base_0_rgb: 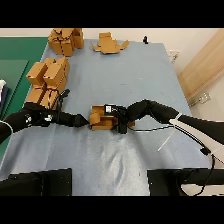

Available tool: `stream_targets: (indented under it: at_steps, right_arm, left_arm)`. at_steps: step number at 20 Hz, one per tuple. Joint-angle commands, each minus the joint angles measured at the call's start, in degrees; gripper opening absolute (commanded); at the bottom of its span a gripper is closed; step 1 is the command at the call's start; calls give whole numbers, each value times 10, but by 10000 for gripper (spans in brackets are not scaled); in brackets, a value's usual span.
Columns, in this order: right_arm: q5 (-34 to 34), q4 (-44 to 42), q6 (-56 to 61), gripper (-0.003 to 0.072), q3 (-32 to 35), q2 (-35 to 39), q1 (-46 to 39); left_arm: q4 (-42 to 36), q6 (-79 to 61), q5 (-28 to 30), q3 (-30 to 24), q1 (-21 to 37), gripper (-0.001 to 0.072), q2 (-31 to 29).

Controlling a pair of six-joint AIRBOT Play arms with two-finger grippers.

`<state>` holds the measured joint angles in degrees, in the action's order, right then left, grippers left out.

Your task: Fold the box.

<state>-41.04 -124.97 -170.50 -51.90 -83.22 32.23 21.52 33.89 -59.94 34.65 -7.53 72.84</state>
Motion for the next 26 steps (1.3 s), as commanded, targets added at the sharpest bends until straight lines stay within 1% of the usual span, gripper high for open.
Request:
stream_targets:
  at_steps: [1,5,8,9,10,11,13,16,17,18,19,23,26]
  right_arm:
    - [-1,0,1,216,0,0,0]
    - [-1,0,1,217,0,0,0]
    - [-1,0,1,217,0,0,0]
    - [0,0,1,217,0,0,0]
    - [0,0,1,216,0,0,0]
    - [0,0,1,216,0,0,0]
    - [0,0,1,216,0,0,0]
    - [0,0,1,217,0,0,0]
    - [0,0,1,216,0,0,0]
    - [0,0,1,216,0,0,0]
    - [0,0,1,216,0,0,0]
    - [0,0,1,216,0,0,0]
    - [0,0,1,216,0,0,0]
  left_arm:
    - [-50,-33,-15,2,-2,412,3]
    - [-97,-58,-3,2,-3,411,4]
    - [-95,-61,7,3,-17,412,4]
    - [-92,-61,17,4,-29,444,4]
    - [-88,-56,29,7,-42,588,4]
    - [-80,-42,40,13,-57,607,4]
    - [-26,32,62,40,-88,608,4]
    - [156,258,80,103,-132,608,4]
    - [207,322,79,119,-143,608,4]
    - [240,363,79,130,-152,607,4]
    - [256,386,75,139,-160,607,4]
    - [262,397,52,160,-187,607,4]
    - [266,408,71,162,-209,607,10]
